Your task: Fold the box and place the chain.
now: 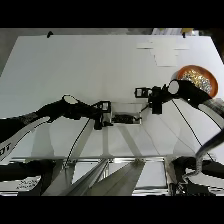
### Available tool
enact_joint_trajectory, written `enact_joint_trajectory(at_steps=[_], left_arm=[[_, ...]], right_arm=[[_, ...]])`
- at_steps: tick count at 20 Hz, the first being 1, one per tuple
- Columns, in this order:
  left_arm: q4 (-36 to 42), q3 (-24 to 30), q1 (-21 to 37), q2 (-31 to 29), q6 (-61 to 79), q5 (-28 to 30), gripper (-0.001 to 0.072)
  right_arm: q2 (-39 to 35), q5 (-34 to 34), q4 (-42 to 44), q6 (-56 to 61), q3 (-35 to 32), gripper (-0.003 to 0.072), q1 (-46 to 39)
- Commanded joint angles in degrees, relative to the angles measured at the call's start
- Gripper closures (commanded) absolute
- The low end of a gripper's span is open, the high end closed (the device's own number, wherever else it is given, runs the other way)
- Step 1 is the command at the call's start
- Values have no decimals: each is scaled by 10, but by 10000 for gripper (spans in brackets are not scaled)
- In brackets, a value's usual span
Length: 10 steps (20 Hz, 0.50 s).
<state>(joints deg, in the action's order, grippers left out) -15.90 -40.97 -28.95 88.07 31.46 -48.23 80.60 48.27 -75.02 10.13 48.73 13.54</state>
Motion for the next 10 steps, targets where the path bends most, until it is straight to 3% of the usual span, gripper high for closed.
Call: enact_joint_trajectory(at_steps=[1, 4, 10], left_arm=[[0, 0, 0, 0, 0, 0, 680], [0, 0, 0, 0, 0, 0, 680], [0, 0, 0, 0, 0, 0, 680]], right_arm=[[7, 3, 0, -1, -2, 470, 0], [2, 38, 0, 6, -2, 673, 0], [-66, 72, 0, 6, -2, 672, 0]])
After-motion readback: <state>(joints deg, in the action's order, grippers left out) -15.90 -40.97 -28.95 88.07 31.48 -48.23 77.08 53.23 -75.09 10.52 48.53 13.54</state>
